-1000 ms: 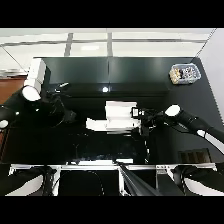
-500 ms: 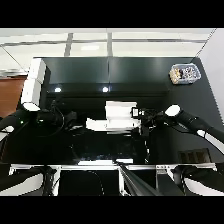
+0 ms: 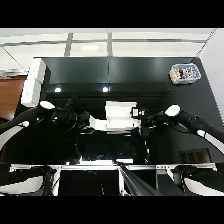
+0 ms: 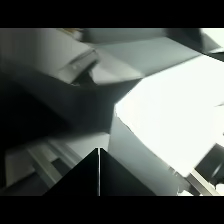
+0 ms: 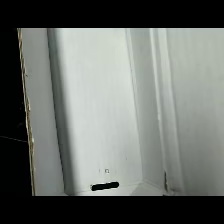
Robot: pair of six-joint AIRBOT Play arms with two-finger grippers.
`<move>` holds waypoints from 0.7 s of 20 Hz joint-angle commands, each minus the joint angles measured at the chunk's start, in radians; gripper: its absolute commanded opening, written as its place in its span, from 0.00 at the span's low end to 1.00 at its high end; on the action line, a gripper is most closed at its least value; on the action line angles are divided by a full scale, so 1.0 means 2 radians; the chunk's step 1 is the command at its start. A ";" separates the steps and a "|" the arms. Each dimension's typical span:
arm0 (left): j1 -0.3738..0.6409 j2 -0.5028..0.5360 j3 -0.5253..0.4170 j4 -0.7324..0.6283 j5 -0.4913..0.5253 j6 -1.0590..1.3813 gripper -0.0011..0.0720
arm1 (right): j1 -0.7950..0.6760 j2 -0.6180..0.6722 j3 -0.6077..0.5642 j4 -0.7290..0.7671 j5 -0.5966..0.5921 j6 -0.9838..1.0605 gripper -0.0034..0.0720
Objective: Fold the box and place the chain.
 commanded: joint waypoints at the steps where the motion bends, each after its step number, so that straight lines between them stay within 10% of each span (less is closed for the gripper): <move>1: -0.011 -0.012 0.037 -0.006 -0.049 0.032 0.05 | 0.000 0.000 0.000 0.000 0.000 0.000 0.34; 2: -0.010 -0.013 0.044 -0.006 -0.064 0.038 0.14 | 0.000 0.000 0.000 0.000 0.000 0.000 0.34; 4: -0.010 -0.013 0.056 -0.006 -0.077 0.039 0.76 | 0.000 0.000 0.000 0.000 0.000 0.000 0.34; 5: -0.010 -0.014 0.062 -0.006 -0.080 0.039 0.85 | 0.000 0.000 0.000 0.000 0.000 0.000 0.34; 14: -0.051 -0.017 0.092 -0.039 -0.082 0.038 0.72 | 0.000 0.000 0.000 0.000 0.000 0.000 0.34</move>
